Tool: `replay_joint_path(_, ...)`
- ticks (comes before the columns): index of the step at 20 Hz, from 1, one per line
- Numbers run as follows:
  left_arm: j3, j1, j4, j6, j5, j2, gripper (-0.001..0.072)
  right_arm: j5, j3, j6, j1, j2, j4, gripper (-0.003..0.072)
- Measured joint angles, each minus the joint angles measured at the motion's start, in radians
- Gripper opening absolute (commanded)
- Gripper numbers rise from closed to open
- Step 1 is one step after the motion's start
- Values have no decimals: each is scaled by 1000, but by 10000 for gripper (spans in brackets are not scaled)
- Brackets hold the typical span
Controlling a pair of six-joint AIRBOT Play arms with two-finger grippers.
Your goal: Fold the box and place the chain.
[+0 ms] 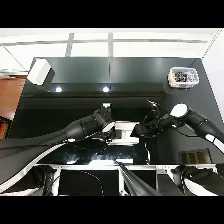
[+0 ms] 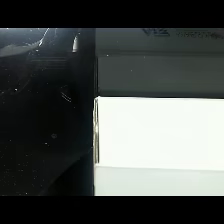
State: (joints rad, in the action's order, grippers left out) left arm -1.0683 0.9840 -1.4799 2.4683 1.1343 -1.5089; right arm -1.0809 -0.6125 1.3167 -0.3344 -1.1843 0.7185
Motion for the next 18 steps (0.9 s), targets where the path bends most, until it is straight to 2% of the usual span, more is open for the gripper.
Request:
replay_joint_path(5,0,0,0,0,0,0,33,82,-55,242,-155,-1,217,472)
replay_joint_path(6,0,0,0,0,0,0,33,93,-64,294,-184,-1,264,352)
replay_joint_path(11,0,0,0,0,0,0,33,114,-116,599,-326,-1,523,338)
replay_joint_path(16,0,0,0,0,0,0,33,106,-139,788,-397,-5,626,300)
replay_joint_path(17,0,0,0,0,0,0,33,99,-140,817,-406,-10,642,287)
replay_joint_path(18,0,0,0,0,0,0,33,89,-142,846,-416,-14,657,206)
